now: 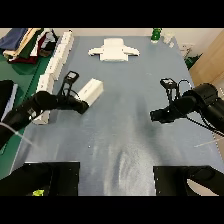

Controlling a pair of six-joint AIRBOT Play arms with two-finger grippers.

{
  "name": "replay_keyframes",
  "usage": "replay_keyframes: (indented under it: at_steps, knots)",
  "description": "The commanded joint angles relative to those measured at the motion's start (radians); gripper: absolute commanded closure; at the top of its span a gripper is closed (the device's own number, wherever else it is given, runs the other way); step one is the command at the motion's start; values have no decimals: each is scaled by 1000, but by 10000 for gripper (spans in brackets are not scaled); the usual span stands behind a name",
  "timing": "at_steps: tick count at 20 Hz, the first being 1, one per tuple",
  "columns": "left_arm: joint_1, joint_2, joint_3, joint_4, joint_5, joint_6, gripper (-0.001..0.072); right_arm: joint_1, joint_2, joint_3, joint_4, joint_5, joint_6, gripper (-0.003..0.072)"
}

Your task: Fold the box.

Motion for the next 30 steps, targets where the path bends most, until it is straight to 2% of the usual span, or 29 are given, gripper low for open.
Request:
replay_keyframes:
  at_steps: [1, 3, 7, 12, 19, 30]
  knots:
    - [142, -185, 161, 24, 8, -87, 186, 0, 0, 1, 0, 0, 0, 682]
    - [190, -302, 264, 24, 21, -87, 187, 0, 0, 1, 0, 0, 0, 682]
    - [221, -473, 424, 25, 124, -86, 187, 0, 0, 1, 0, 0, 0, 682]
    - [243, -632, 573, 25, 84, -93, 186, 0, 0, 1, 0, 0, 0, 682]
    - [276, -650, 580, 32, 187, -93, 187, 0, 0, 1, 0, 0, 0, 682]
    - [306, -712, 581, 32, 184, -96, 187, 0, 0, 1, 0, 0, 0, 682]
